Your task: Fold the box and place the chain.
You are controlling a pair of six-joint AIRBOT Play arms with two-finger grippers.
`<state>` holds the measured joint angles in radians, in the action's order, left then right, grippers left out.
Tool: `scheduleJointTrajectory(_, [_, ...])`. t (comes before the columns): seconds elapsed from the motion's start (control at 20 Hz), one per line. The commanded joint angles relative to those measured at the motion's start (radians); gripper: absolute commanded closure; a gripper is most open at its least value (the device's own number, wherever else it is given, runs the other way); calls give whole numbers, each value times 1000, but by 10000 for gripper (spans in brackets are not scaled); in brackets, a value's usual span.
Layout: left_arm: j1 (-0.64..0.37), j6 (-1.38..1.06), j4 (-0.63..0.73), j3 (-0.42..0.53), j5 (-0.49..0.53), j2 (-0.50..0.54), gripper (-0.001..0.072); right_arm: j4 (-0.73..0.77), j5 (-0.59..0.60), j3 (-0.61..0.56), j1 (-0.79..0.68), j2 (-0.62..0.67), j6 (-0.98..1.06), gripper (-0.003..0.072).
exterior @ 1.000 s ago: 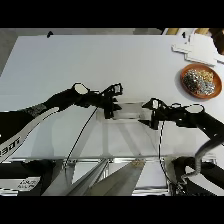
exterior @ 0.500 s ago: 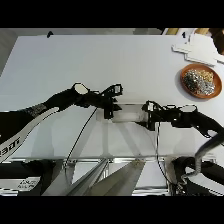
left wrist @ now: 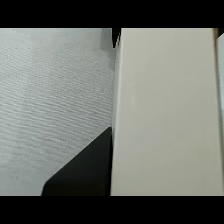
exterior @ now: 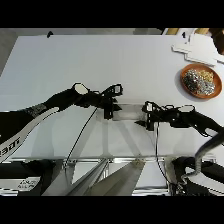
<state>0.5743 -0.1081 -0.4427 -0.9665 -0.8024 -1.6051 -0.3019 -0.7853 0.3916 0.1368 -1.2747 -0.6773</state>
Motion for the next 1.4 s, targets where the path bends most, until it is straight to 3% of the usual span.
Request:
scheduleJointTrajectory(0.0, [1,0,1,0,2,0,701,-3,5,5,-2,-3,-12,206])
scheduleJointTrajectory(0.1, [1,0,1,0,2,0,701,3,4,5,-2,-3,-13,310])
scheduleJointTrajectory(0.2, [1,0,1,0,2,0,701,3,4,5,-2,-3,-13,358])
scheduleJointTrajectory(1.35, [1,0,1,0,2,0,701,-8,14,5,-2,-3,-11,348])
